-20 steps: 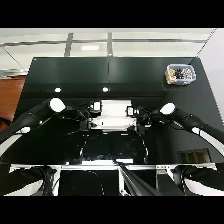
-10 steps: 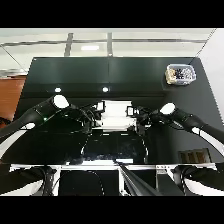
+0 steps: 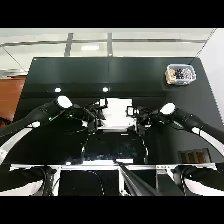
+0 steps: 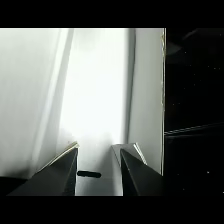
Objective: Fold the box and place the chain.
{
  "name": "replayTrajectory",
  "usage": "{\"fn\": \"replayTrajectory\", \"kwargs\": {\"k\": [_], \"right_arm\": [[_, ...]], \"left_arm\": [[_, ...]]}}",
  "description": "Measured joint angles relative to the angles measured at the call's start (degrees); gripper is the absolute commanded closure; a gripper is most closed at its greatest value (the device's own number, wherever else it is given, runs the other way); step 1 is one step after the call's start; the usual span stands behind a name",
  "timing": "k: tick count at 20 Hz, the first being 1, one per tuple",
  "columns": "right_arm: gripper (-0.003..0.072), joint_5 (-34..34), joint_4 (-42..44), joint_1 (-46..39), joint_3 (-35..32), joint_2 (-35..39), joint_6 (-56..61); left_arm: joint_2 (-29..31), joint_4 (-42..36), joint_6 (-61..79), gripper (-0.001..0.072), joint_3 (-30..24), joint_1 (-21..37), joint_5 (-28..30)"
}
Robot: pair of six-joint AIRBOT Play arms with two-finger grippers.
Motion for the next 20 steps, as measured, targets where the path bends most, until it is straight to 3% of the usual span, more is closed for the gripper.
{"fn": "replayTrajectory", "kwargs": {"k": [1,2,3,4,6,7,8,10,11,12,16,20], "right_arm": [[0.0546,0.0,0.0,0.0,0.0,0.0,0.0],[0.0546,0.0,0.0,0.0,0.0,0.0,0.0],[0.0546,0.0,0.0,0.0,0.0,0.0,-0.02],[0.0547,0.0,0.0,0.0,0.02,0.0,-0.02],[0.0546,0.0,0.0,0.0,0.0,0.0,-0.02],[0.0546,-0.02,0.02,0.0,0.0,0.0,-0.02],[0.0547,-0.02,0.02,0.0,0.0,0.0,-0.02],[0.0547,0.0,0.0,0.0,0.0,0.0,-0.02],[0.0547,-0.02,0.0,0.0,0.02,0.0,-0.02],[0.0546,-0.02,0.0,0.0,0.0,0.0,-0.02],[0.0546,-0.02,0.0,0.0,0.0,0.0,-0.07],[0.0546,-0.02,0.0,0.0,0.0,0.0,-0.07]], "left_arm": [[-0.15,-0.17,-0.02,0.0424,0.0,-0.07,0.07],[-0.28,-0.42,-0.02,0.0627,0.0,-0.13,0.17],[-0.39,-0.57,0.0,0.0658,0.0,-0.17,0.2],[-0.46,-0.74,0.02,0.0634,0.0,-0.22,0.2],[-0.52,-0.79,0.02,0.0189,0.0,-0.24,0.22],[-0.55,-0.76,-0.02,0.0309,0.0,-0.24,0.22],[-0.55,-0.68,-0.09,0.0511,0.0,-0.24,0.31],[-0.55,-0.48,-0.22,0.0296,0.0,-0.26,0.17],[-0.55,-0.48,-0.42,0.0415,0.0,-0.26,0.11],[-0.44,-0.24,-0.7,0.0676,0.02,-0.22,0.09],[1.92,3.72,-6.19,0.0682,0.9,1.53,-3.06],[8.0,15.41,-26.21,0.068,1.29,6.78,-5.38]]}}
